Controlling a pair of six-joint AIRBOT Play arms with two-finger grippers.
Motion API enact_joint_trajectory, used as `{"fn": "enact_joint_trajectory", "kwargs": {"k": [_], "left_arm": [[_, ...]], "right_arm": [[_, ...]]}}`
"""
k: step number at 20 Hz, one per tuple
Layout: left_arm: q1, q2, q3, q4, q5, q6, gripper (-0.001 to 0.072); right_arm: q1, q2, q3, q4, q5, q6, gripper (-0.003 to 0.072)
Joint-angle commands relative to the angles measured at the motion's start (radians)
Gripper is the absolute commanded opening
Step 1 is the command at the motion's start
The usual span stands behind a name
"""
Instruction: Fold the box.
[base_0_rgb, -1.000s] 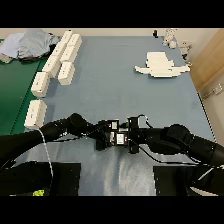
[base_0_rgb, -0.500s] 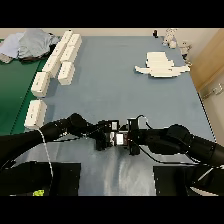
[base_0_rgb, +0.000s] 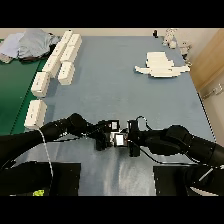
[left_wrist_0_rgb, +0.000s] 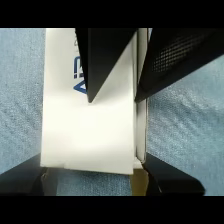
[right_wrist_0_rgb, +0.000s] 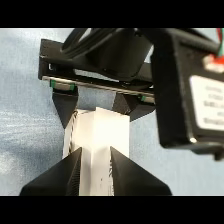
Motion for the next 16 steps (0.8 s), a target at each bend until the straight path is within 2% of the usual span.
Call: {"fn": "enact_joint_trajectory", "kwargs": {"k": [1,2,6,7,8,13,16], "left_arm": [[0.000,0.000,0.001,0.000,0.000,0.000,0.0512],[0.000,0.000,0.001,0.000,0.000,0.000,0.0512],[0.000,0.000,0.001,0.000,0.000,0.000,0.0511],[0.000,0.000,0.001,0.000,0.000,0.000,0.0511],[0.000,0.000,0.001,0.000,0.000,0.000,0.0512],[0.000,0.000,0.001,0.000,0.000,0.000,0.0512],[0.000,0.000,0.001,0.000,0.000,0.000,0.0511]], "right_arm": [[0.001,-0.008,-0.001,0.007,-0.007,0.000,0.0187],[0.001,-0.013,-0.001,0.009,-0.007,0.001,0.0147],[0.002,-0.012,-0.001,0.009,-0.007,0.000,0.0165],[0.002,-0.012,-0.001,0.010,-0.007,0.000,0.0236],[0.002,-0.012,-0.001,0.019,-0.012,0.000,0.0340],[0.002,-0.004,0.000,0.053,-0.030,0.000,0.0350],[0.000,0.046,0.004,0.053,-0.011,0.002,0.0350]]}}
